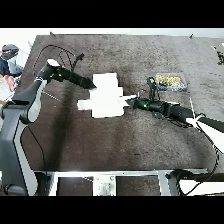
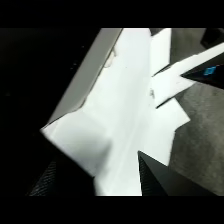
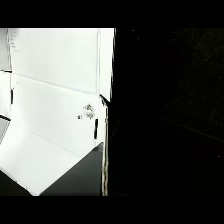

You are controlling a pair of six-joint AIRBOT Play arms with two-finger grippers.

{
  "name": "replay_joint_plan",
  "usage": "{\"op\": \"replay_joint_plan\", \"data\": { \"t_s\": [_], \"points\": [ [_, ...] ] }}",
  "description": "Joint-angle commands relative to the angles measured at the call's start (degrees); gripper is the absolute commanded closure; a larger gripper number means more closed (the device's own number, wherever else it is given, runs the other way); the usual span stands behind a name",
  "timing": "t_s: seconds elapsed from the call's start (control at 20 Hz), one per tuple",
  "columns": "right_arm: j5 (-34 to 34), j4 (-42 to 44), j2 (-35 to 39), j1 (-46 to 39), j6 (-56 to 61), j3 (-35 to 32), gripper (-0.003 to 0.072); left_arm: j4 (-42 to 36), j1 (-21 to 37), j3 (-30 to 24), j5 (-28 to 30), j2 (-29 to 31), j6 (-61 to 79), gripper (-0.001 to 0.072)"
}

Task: Fold the box and place the chain.

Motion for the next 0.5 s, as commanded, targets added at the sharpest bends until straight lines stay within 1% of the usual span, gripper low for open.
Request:
{"op": "replay_joint_plan", "data": {
  "t_s": [0.0, 0.1, 0.2, 0.25, 0.3, 0.4, 0.45],
  "points": [
    [0.0, 0.0, 0.0, 0.0, -0.2, 0.0, 0.0678, -2.1, -1.2, 1.1, -2.7, -1.9, 1.0, 0.0173],
    [0.0, 0.0, 0.0, 0.0, -0.2, 0.0, 0.0678, -1.9, -2.1, 1.1, -4.2, -2.2, 2.1, 0.0174],
    [0.0, 0.0, 0.0, 0.0, -0.2, 0.0, 0.0678, -1.6, -2.1, 1.1, -4.8, -2.8, 2.1, 0.0244],
    [0.0, 0.0, 0.0, 0.0, -0.2, 0.0, 0.0678, -1.5, -2.1, 1.1, -5.1, -3.0, 2.1, 0.0247],
    [0.0, 0.0, 0.0, 0.0, -0.2, 0.0, 0.0678, -1.0, -2.1, 1.1, -5.6, -3.1, 2.3, 0.042],
    [0.0, 0.0, 0.0, -0.1, -0.2, 0.0, 0.0678, -0.5, -2.1, 1.1, -6.1, -3.1, 3.7, 0.0497],
    [0.0, 0.0, 0.0, -0.1, -0.2, 0.0, 0.0678, -0.5, -2.1, 1.1, -6.3, -3.1, 4.6, 0.0579]
  ]
}}
